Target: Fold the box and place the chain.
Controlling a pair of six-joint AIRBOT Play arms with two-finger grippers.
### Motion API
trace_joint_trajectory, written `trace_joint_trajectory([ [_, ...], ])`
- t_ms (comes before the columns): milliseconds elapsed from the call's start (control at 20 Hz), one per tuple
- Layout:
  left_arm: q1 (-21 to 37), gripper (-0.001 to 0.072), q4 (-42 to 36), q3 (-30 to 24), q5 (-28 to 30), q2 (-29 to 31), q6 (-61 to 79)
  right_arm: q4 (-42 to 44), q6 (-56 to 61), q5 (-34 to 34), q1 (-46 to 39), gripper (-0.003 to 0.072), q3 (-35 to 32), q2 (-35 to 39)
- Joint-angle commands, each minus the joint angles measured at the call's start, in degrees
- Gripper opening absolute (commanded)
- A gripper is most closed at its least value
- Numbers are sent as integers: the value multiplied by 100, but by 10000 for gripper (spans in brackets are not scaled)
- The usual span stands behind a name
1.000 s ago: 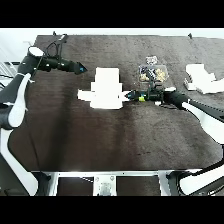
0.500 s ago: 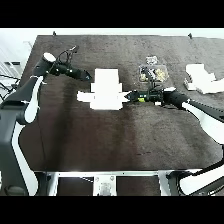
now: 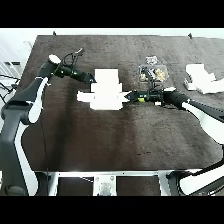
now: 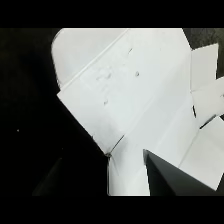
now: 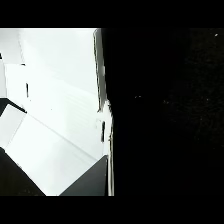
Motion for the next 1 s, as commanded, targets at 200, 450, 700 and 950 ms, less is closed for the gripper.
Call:
trace_joint_trajectory([
  [200,-20,575,-341,-7,-96,-269,142,0,0,4,4,9,-4,-2],
  [450,-20,567,-682,-11,-354,-376,219,2,0,2,4,10,-4,-2],
  [700,-20,497,-754,-11,-457,-382,280,2,0,2,4,10,-4,-2],
  [950,-20,414,-772,-11,-599,-382,433,0,2,2,2,10,-4,-2],
])
